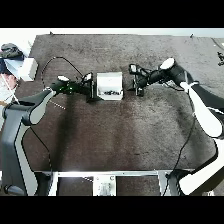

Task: Fold the box and place the chain.

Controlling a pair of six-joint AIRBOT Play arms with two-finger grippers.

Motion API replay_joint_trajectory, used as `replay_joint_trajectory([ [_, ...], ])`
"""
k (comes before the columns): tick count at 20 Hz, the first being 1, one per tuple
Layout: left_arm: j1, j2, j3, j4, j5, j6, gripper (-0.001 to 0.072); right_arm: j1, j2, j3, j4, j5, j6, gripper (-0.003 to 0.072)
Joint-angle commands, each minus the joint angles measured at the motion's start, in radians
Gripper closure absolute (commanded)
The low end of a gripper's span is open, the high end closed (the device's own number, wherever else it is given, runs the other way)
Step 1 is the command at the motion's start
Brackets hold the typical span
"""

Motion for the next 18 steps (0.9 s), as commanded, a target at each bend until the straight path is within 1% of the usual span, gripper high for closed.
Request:
replay_joint_trajectory([
  [1, 0.0, 0.0, 0.001, 0.0, 0.0, 0.0, 0.0357, 0.001, 0.074, 0.0, -0.012, -0.033, 0.095, 0.0651],
  [2, 0.0, 0.0, 0.001, 0.0, 0.0, 0.0, 0.0357, 0.001, 0.068, -0.001, -0.059, -0.073, 0.147, 0.0526],
  [3, 0.0, 0.0, 0.001, 0.0, 0.0, 0.0, 0.0357, 0.0, 0.053, -0.001, -0.102, -0.079, 0.153, 0.0429],
  [5, 0.0, 0.0, 0.001, 0.0, 0.0, 0.0, 0.0357, -0.001, -0.008, -0.002, -0.123, -0.078, 0.147, 0.0427],
  [7, 0.0, 0.0, 0.001, 0.0, 0.0, 0.0, 0.0357, 0.003, -0.089, -0.002, -0.122, -0.082, 0.126, 0.0129],
  [8, 0.0, 0.0, 0.001, 0.0, 0.0, 0.0, 0.0357, 0.005, -0.121, -0.002, -0.116, -0.09, 0.109, 0.0183],
  [9, 0.0, 0.0, 0.001, 0.0, 0.0, 0.0, 0.0357, 0.007, -0.146, -0.002, -0.107, -0.108, 0.105, 0.0211],
  [11, 0.0, 0.0, 0.001, 0.0, 0.0, 0.0, 0.0357, 0.008, -0.169, -0.002, -0.05, -0.145, 0.07, 0.0211],
  [14, 0.0, 0.0, 0.001, 0.0, 0.0, 0.0, 0.0357, 0.009, -0.171, -0.002, 0.041, -0.163, -0.016, 0.0211],
  [18, 0.0, 0.0, 0.001, 0.0, 0.0, 0.0, 0.0357, 0.01, -0.171, -0.002, 0.043, -0.163, -0.031, 0.0212],
])
